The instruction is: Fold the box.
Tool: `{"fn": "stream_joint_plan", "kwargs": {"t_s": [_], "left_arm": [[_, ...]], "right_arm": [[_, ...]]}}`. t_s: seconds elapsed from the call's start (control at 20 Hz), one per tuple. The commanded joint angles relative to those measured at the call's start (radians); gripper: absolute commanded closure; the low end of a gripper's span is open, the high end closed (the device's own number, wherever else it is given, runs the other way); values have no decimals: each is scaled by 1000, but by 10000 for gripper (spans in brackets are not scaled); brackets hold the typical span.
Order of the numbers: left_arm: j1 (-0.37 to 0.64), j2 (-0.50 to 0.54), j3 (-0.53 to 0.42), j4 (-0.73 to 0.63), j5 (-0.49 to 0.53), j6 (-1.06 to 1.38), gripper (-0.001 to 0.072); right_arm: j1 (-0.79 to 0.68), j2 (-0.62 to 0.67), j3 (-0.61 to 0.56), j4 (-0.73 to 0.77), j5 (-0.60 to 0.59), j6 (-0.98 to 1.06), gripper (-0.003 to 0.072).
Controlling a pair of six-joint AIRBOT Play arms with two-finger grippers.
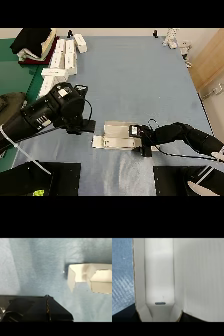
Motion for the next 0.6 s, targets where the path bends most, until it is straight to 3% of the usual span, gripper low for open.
{"fn": "stream_joint_plan", "kwargs": {"t_s": [0.0, 0.25, 0.4, 0.55], "left_arm": [[199, 23, -67, -178, 38, 242, 692], [450, 50, -327, -401, 255, 501, 692], [512, 50, -446, -528, 380, 657, 692], [524, 36, -507, -615, 469, 769, 692]], "right_arm": [[0, 1, 0, 0, 0, 0, 182], [1, 1, 0, 0, 0, 0, 181], [1, 1, 0, 0, 0, 0, 182], [1, 1, 0, 0, 0, 0, 181]]}}
